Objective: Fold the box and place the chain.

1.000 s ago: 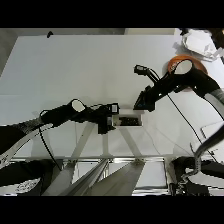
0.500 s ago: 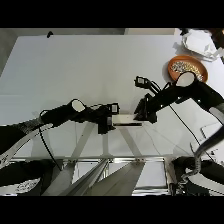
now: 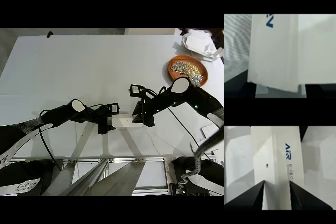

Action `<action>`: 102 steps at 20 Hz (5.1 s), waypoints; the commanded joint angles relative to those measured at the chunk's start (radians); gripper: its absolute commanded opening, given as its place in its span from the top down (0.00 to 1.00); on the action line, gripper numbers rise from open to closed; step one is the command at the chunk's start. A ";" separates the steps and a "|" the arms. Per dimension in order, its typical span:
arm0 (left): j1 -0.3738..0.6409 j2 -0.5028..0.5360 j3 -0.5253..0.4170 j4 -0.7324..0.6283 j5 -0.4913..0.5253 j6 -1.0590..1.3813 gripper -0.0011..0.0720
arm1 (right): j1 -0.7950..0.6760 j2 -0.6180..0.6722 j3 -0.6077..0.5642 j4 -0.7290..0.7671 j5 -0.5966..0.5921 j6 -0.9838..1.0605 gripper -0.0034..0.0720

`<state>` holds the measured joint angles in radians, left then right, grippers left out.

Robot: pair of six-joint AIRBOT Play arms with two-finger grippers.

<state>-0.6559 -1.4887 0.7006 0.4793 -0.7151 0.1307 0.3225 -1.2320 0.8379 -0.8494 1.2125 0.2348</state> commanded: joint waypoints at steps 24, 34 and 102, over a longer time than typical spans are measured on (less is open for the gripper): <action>0.000 0.001 0.000 0.000 0.000 0.000 0.51 | 0.013 0.035 -0.027 -0.063 -0.107 0.053 0.64; 0.000 0.001 0.000 0.000 0.000 0.000 0.51 | 0.013 0.043 -0.030 -0.059 -0.129 0.053 0.64; -0.001 0.001 0.000 0.000 -0.001 0.000 0.51 | 0.012 0.290 -0.186 0.029 -0.303 0.402 0.94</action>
<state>-0.6559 -1.4887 0.7006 0.4789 -0.7155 0.1307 0.3344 -1.0252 0.6266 -0.5064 0.9058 0.2783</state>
